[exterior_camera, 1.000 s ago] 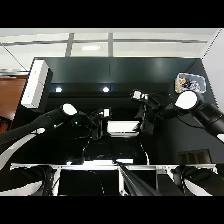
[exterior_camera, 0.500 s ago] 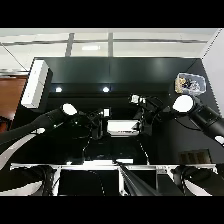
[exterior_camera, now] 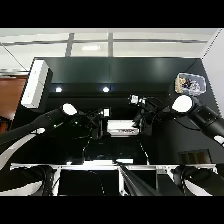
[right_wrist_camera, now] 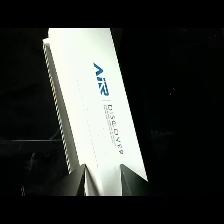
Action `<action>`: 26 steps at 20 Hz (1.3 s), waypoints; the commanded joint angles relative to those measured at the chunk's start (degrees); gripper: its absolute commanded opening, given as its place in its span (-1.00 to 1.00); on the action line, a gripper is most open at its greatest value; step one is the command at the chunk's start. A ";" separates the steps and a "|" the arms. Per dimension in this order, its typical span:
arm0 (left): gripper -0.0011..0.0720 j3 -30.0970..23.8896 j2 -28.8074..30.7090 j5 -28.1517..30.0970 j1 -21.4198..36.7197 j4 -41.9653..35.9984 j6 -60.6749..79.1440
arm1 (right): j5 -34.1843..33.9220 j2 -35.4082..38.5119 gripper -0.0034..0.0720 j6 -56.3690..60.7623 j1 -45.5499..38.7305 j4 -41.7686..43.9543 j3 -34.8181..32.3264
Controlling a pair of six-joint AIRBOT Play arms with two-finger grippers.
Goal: Fold the box and place the chain.
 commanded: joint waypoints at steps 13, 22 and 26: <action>0.22 0.02 -0.04 -0.04 0.00 0.02 0.02 | 0.46 -0.02 -0.28 1.03 0.04 0.85 -1.51; 0.22 0.02 -0.04 -0.04 0.00 0.02 0.02 | 1.55 -0.02 -0.18 2.95 0.04 0.83 -1.51; 0.22 0.02 -0.04 -0.02 0.00 0.02 0.02 | 2.14 -0.02 -0.18 3.23 0.04 0.83 -1.51</action>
